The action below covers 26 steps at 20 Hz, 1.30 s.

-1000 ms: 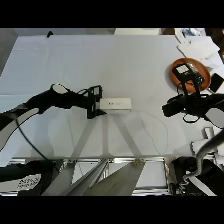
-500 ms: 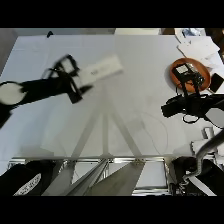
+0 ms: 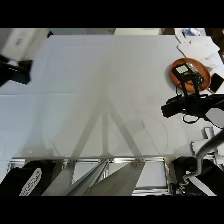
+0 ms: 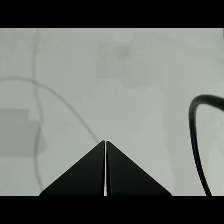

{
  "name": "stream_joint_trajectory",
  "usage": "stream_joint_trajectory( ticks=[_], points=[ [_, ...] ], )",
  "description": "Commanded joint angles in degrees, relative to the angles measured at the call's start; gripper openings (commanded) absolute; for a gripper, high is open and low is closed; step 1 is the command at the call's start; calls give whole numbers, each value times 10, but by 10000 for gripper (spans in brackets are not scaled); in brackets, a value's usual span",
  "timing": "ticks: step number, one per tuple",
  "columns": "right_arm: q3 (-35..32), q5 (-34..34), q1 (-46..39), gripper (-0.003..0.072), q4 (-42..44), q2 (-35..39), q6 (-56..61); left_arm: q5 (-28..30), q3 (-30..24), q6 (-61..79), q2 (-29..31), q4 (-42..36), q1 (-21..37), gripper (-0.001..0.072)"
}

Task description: Fold the box and place the chain.

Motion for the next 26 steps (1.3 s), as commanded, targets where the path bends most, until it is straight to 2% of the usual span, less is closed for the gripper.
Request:
stream_joint_trajectory(
  ticks=[1, 10, 15, 16, 18, 22, 23, 24, 25, 26],
  points=[
    [0, 0, 0, 15, 0, 0, 0, 10, 0, -75, -45, 45, 89, 10],
    [0, 0, 0, 15, 0, 0, 0, 120, 0, -71, -344, 20, 93, 11],
    [0, 0, 0, 15, 0, 0, 0, 135, 0, -40, -428, 20, 92, 21],
    [0, 0, 0, 15, 0, 0, 0, 135, 0, -36, -436, 20, 93, 63],
    [0, 0, 0, 15, 0, 0, 0, 141, 0, -36, -449, 20, 93, 236],
    [0, 0, 0, 15, 0, 0, 0, 144, 0, -35, -463, 20, 93, 236],
    [0, 0, 0, 15, 0, 0, 0, 146, 0, -35, -461, 20, 93, 330],
    [0, 0, 0, 15, 0, 0, 0, 145, 0, -35, -455, 20, 93, 632],
    [0, 0, 0, 15, 0, 0, 0, 143, 0, -35, -448, 20, 93, 698],
    [0, 0, 0, 15, 0, 0, 0, 139, 0, -35, -437, 22, 93, 701]
  ],
)
